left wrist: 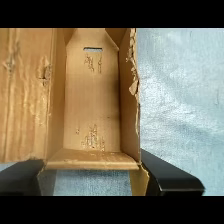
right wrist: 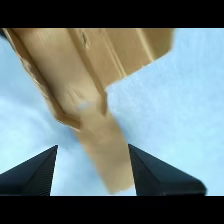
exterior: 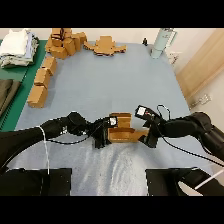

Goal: Fold the box.

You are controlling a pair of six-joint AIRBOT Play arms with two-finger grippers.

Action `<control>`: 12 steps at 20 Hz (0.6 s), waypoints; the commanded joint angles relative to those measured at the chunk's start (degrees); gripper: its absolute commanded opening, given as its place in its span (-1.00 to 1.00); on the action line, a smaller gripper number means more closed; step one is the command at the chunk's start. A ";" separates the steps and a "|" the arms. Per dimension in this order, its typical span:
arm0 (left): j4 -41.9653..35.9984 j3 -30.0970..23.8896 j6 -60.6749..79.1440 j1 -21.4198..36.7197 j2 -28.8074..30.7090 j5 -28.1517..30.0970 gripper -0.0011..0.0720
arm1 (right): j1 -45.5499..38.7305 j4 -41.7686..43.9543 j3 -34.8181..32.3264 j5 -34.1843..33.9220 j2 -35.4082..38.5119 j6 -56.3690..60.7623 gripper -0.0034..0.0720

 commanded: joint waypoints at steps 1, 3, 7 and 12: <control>0.02 0.07 0.00 0.00 0.02 0.00 0.66 | 0.04 5.88 0.07 -2.08 4.50 10.27 0.97; 0.02 0.04 0.00 0.00 0.02 0.00 0.66 | 0.09 8.96 0.07 -3.32 5.31 16.94 0.97; 0.00 0.07 0.00 0.00 0.02 0.00 0.66 | 0.15 13.11 0.07 -3.28 5.35 25.79 0.97; 0.02 0.04 0.02 0.00 0.02 -0.07 0.66 | 0.15 13.53 0.04 -3.28 5.35 30.91 0.97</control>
